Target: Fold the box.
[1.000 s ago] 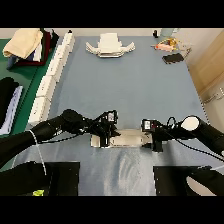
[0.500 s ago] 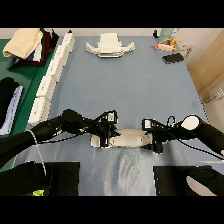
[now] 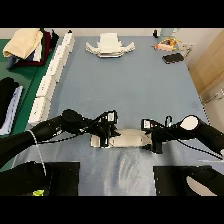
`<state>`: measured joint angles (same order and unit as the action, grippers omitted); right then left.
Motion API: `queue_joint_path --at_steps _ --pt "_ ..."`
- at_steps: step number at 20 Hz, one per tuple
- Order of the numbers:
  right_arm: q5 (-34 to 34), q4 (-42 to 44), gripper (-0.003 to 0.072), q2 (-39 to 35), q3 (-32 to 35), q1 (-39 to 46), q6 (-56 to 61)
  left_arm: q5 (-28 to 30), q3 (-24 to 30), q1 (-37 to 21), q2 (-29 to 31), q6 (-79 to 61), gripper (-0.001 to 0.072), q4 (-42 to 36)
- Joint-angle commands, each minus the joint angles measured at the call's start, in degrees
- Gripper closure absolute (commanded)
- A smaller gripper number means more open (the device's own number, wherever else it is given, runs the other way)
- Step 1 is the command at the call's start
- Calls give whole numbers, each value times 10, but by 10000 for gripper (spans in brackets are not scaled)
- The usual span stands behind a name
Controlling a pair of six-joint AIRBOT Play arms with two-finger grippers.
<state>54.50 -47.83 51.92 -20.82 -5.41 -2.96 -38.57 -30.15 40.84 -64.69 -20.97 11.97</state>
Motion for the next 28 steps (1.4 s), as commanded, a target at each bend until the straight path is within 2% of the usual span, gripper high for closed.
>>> queue_joint_path --at_steps 1,3,7,20,21,22,23,28 --pt "-17 6 -15 13 4 0 -38 0 0 0 0 0 691 0" --pt "-29 16 -13 17 14 0 -51 0 0 0 0 0 691 0" --pt "-47 53 45 17 31 0 -92 0 0 0 0 0 691 0" --pt "-42 67 46 5 38 2 -91 0 0 0 0 0 691 0" --pt "-45 68 69 9 38 2 -91 0 0 0 0 0 691 0" --pt "-49 68 138 12 38 2 -91 0 0 0 0 0 691 0" --pt "-51 68 168 16 38 2 -91 0 0 0 0 0 691 0" --pt "-52 64 168 10 37 2 -87 0 0 0 0 0 691 0"
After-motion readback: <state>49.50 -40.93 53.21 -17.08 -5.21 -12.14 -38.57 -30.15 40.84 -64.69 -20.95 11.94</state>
